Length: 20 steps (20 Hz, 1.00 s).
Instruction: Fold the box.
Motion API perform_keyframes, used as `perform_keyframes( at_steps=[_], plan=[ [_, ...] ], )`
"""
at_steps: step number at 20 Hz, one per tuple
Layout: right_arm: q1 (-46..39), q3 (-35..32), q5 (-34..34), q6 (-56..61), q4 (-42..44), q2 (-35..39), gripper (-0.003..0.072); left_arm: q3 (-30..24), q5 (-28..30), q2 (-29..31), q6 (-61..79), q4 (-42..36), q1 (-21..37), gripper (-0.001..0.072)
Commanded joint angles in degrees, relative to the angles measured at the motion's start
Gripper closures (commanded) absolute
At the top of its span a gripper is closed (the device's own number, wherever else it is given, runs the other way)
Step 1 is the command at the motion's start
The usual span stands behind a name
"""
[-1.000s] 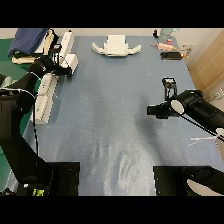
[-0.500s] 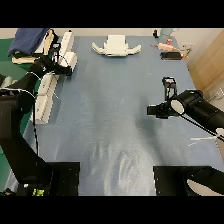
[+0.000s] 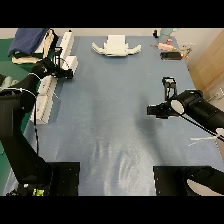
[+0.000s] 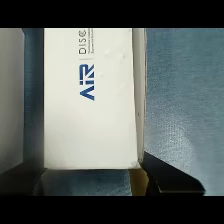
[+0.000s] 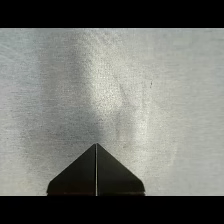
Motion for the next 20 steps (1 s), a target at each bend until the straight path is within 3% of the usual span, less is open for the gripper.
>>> perform_keyframes(
  at_steps=[1, 2, 3, 8, 19, 20],
  plan=[
    [-0.02, 0.07, 0.07, 0.00, 0.04, 0.00, 0.0681, -0.02, -1.29, -0.55, -0.02, 0.09, 0.02, 0.0290],
    [-0.02, 0.07, 0.07, 0.00, 0.04, 0.00, 0.0681, -0.02, -1.16, -0.55, -0.04, 0.09, 0.02, 0.0132],
    [-0.02, 0.07, 0.07, 0.00, 0.07, 0.00, 0.0681, -0.02, -0.92, -0.55, -1.09, 0.13, 0.02, 0.0040],
    [-0.02, 0.07, 0.13, 0.00, 0.13, 0.00, 0.0681, 0.07, -2.69, -0.04, -2.99, 0.37, 0.26, 0.0041],
    [-0.02, 0.07, 0.31, 0.00, 0.72, 0.02, 0.0681, 0.35, -17.77, 7.41, -3.02, 3.26, 0.94, 0.0045],
    [-0.02, 0.07, 0.28, 0.00, 1.14, 0.02, 0.0681, 0.44, -19.08, 8.63, -3.04, 3.08, 0.90, 0.0093]
  ],
)
